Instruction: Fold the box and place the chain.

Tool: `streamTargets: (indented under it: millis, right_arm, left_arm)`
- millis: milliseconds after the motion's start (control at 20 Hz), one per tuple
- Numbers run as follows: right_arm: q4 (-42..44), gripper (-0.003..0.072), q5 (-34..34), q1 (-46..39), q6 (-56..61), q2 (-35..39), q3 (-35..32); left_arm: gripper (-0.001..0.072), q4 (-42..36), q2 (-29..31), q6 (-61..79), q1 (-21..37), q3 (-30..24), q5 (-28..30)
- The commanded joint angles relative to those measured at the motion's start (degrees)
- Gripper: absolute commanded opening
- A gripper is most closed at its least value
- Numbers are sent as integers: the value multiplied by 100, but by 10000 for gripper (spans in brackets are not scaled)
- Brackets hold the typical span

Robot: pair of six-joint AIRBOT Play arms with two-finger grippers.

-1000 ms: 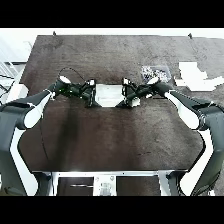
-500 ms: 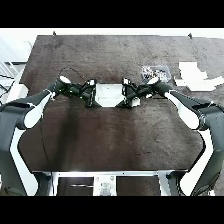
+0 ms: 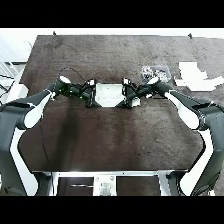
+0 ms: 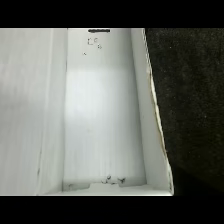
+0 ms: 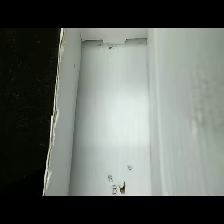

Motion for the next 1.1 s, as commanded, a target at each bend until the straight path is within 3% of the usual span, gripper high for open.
streamTargets:
  millis: [0, 400, 500, 1050]
  right_arm:
    - [2, 578, 2, 9, 2, -2, -2]
    - [4, 580, 4, 26, 2, 0, 0]
    - [-7, 720, 4, -2, 291, 15, 4]
    - [-1255, 720, 155, -369, 1023, 721, 2]
  left_arm:
    - [475, -2, 0, -2, 4, 4, 0]
    - [475, -2, 0, -2, 4, 4, 0]
    - [475, -2, 0, -2, 4, 4, -2]
    - [475, 2, 0, -2, 4, 4, 2]
